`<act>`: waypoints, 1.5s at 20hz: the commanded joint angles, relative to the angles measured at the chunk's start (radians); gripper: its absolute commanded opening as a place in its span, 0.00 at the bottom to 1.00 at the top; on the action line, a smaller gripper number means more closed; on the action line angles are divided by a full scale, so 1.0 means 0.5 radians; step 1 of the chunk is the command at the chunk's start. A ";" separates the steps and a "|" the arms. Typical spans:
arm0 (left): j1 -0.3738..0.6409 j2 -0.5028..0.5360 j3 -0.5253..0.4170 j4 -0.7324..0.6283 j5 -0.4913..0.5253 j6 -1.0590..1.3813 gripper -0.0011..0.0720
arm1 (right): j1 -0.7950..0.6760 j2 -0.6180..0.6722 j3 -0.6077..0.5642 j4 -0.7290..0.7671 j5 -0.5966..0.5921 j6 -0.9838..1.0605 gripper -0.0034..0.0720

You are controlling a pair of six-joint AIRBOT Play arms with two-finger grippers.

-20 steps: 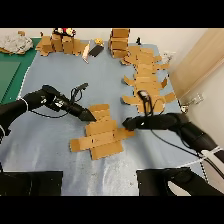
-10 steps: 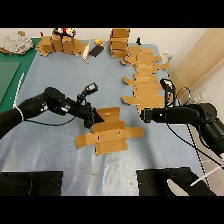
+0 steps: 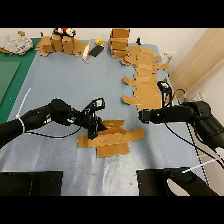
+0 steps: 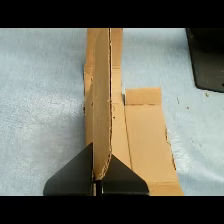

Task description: Fold the box.

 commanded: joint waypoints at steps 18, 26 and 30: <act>0.098 0.070 -0.117 0.049 -0.188 0.140 0.03 | 0.001 -0.053 0.001 0.022 0.027 0.004 0.53; 0.098 0.059 -0.126 0.066 -0.242 0.124 0.03 | 0.001 -0.084 0.001 0.029 0.031 0.001 0.53; 0.098 0.050 -0.124 0.070 -0.276 0.106 0.03 | 0.001 -0.084 0.001 0.050 0.030 -0.015 0.50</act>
